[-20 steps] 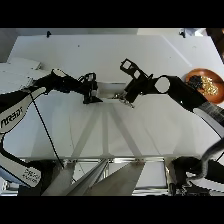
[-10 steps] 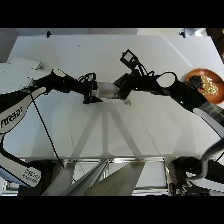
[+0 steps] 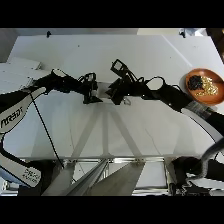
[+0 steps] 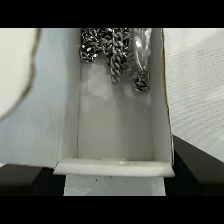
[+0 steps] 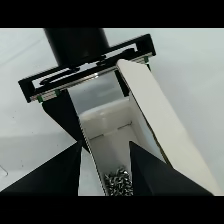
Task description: Fold the box and place the chain.
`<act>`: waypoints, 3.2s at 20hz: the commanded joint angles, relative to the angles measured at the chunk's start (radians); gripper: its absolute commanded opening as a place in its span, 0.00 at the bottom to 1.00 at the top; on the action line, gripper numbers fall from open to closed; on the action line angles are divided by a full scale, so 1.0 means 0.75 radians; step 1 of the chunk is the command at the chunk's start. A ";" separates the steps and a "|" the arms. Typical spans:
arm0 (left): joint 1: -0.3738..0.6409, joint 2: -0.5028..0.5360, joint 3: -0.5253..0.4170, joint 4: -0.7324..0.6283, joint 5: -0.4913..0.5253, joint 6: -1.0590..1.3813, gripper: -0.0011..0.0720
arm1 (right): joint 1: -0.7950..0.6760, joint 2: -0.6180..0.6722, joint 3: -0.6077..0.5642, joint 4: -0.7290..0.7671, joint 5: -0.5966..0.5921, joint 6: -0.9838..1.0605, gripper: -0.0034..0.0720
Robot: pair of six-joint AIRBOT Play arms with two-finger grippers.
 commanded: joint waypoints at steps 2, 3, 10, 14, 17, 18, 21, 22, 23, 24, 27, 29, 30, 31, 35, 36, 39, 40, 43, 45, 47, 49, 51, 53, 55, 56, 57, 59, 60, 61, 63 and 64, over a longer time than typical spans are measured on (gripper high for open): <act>0.001 0.001 0.000 0.001 0.000 0.001 0.58 | -0.008 0.095 0.001 -0.130 0.001 0.063 0.48; 0.001 0.001 0.000 0.001 0.000 0.001 0.58 | -0.025 0.129 0.001 -0.231 0.007 0.136 0.48; 0.001 0.001 0.000 0.001 0.000 0.001 0.58 | -0.284 0.214 -0.066 -0.728 0.247 0.376 0.50; 0.001 0.001 0.000 0.001 0.000 0.001 0.58 | -0.273 0.170 -0.214 -0.725 0.234 0.226 0.63; 0.001 0.001 0.000 0.001 0.000 0.001 0.58 | -0.222 0.085 -0.245 -0.704 0.140 0.209 0.64; 0.001 0.001 0.000 0.001 0.000 0.001 0.58 | -0.206 0.058 -0.245 -0.672 0.097 0.208 0.64; 0.001 0.001 0.000 0.001 0.000 0.001 0.58 | -0.153 0.003 -0.245 -0.598 0.028 0.188 0.64; 0.001 0.001 0.000 0.001 0.000 0.001 0.58 | -0.135 -0.005 -0.245 -0.598 0.024 0.161 0.64; 0.001 0.001 0.000 0.001 0.000 0.001 0.58 | -0.118 -0.013 -0.245 -0.598 0.008 0.155 0.64; 0.001 0.001 0.000 0.001 0.000 0.001 0.58 | -0.103 -0.023 -0.245 -0.598 -0.031 0.160 0.64; 0.001 0.001 0.000 0.001 0.000 0.001 0.58 | -0.082 -0.066 -0.245 -0.597 -0.123 0.175 0.58; 0.001 0.001 0.000 0.001 0.000 0.001 0.58 | -0.083 -0.076 -0.245 -0.612 -0.112 0.229 0.37; 0.001 0.001 0.000 0.001 0.000 0.001 0.58 | -0.083 -0.076 -0.245 -0.627 -0.103 0.274 0.30; 0.001 0.001 0.000 0.001 0.000 0.001 0.58 | -0.083 -0.076 -0.245 -0.639 -0.089 0.292 0.23; 0.001 0.001 0.000 0.001 0.000 0.001 0.58 | -0.083 -0.054 -0.245 -0.706 -0.024 0.316 0.06; 0.001 0.001 0.000 0.001 0.000 0.001 0.58 | -0.083 -0.041 -0.245 -0.723 -0.017 0.324 0.06; 0.001 0.001 0.000 0.001 0.000 0.001 0.58 | -0.083 0.019 -0.245 -0.862 -0.005 0.412 0.06; 0.001 0.001 0.000 0.001 0.000 0.001 0.58 | -0.083 0.038 -0.245 -0.919 0.007 0.432 0.06; 0.001 0.001 0.000 0.001 0.000 0.001 0.58 | -0.083 0.104 -0.245 -1.008 0.008 0.545 0.06; 0.001 0.001 0.000 0.001 0.000 0.001 0.58 | -0.083 0.156 -0.245 -0.994 -0.010 0.551 0.06; 0.001 0.001 0.000 0.001 0.000 0.001 0.58 | -0.083 0.211 -0.245 -0.985 -0.068 0.558 0.06; 0.001 0.001 0.000 0.001 0.000 0.001 0.58 | -0.082 0.258 -0.245 -0.921 -0.165 0.555 0.06; 0.001 0.001 0.000 0.001 0.000 0.001 0.58 | -0.082 0.279 -0.243 -0.834 -0.249 0.554 0.06; 0.001 0.001 0.000 0.001 0.000 0.001 0.58 | -0.075 0.278 -0.230 -0.775 -0.255 0.553 0.06; 0.001 0.001 0.000 0.001 0.000 0.001 0.58 | -0.036 0.278 -0.222 -0.747 -0.272 0.531 0.06; 0.001 0.001 0.000 0.001 0.000 0.001 0.58 | -0.009 0.278 -0.222 -0.732 -0.294 0.495 0.06; 0.001 0.001 0.000 0.001 0.000 0.001 0.58 | 0.017 0.278 -0.222 -0.711 -0.320 0.466 0.06; 0.001 0.001 0.000 0.001 0.000 0.001 0.58 | 0.057 0.264 -0.212 -0.690 -0.372 0.452 0.06; 0.001 0.001 0.000 0.001 0.000 0.001 0.58 | 0.068 0.248 -0.199 -0.673 -0.380 0.452 0.06; 0.001 0.001 0.000 0.001 0.000 0.001 0.58 | 0.070 0.227 -0.186 -0.652 -0.379 0.452 0.06; 0.001 0.001 0.000 0.001 0.000 0.001 0.58 | 0.069 0.174 -0.168 -0.618 -0.380 0.452 0.06; 0.001 0.001 0.000 0.001 0.000 0.001 0.58 | 0.070 0.146 -0.165 -0.609 -0.378 0.452 0.06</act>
